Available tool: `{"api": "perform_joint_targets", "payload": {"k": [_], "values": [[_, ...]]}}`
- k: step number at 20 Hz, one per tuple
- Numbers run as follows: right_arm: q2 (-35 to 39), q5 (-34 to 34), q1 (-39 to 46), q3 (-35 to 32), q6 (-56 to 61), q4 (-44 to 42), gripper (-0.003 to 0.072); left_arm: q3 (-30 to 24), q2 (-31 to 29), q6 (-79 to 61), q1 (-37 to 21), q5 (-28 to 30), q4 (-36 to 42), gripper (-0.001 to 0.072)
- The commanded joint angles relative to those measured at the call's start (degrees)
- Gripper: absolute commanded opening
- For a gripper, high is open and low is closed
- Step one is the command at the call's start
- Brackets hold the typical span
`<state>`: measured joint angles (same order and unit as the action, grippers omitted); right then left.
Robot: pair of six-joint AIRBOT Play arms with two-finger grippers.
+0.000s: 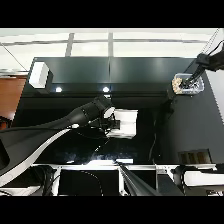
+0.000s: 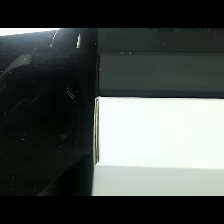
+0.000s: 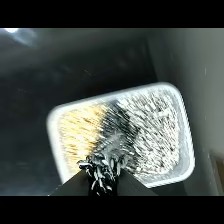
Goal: Fold the box and place the chain.
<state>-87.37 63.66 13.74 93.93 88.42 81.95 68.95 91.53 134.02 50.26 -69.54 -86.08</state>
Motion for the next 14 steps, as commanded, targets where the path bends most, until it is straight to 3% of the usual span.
{"api": "perform_joint_targets", "payload": {"k": [1,8,14], "values": [[7.72,0.11,0.13,0.17,-3.67,-6.14,0.0006,0.02,0.0,-0.02,0.0,0.09,0.0,0.0027],[18.34,9.03,-0.68,0.09,-9.84,-20.65,0.0006,0.02,0.0,-0.02,0.0,0.04,-0.02,0.0027],[26.69,13.46,-6.78,0.04,-10.58,-21.27,0.0005,0.02,0.0,-0.02,0.0,0.02,0.0,0.0027]]}}
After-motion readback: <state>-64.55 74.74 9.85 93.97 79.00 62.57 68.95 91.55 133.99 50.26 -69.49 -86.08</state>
